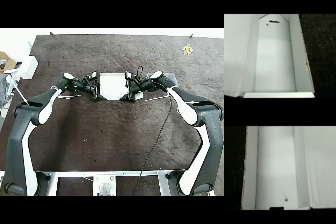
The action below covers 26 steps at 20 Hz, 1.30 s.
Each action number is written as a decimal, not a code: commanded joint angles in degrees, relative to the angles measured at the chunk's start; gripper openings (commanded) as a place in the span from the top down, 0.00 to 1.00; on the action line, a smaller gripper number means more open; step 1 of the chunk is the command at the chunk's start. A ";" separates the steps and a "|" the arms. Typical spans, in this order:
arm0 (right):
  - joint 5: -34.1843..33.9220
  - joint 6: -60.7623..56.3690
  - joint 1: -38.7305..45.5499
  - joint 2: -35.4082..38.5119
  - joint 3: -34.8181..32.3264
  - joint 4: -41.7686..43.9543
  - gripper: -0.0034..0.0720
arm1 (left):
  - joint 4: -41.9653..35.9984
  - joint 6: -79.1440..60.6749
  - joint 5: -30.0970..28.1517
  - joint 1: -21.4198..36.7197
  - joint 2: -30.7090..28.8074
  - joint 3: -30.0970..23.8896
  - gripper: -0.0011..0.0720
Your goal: Fold the box and place the chain.
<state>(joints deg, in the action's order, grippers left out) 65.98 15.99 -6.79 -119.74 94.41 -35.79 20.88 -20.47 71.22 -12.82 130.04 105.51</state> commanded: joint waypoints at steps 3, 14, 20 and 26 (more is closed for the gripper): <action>0.04 0.04 -0.07 -0.02 -0.02 0.00 0.28 | 0.37 0.04 -0.04 -0.07 0.46 0.00 0.08; 0.04 0.04 -0.07 -0.02 -0.02 -0.02 0.28 | 1.03 0.02 0.28 -0.04 0.46 0.00 0.52; 0.04 0.07 -0.07 -0.02 -0.02 0.00 0.28 | 0.98 0.04 0.24 -0.04 0.44 0.02 0.51; 0.04 0.04 -0.04 -0.02 -0.02 0.00 0.28 | 0.98 0.04 0.24 -0.04 0.44 0.02 0.51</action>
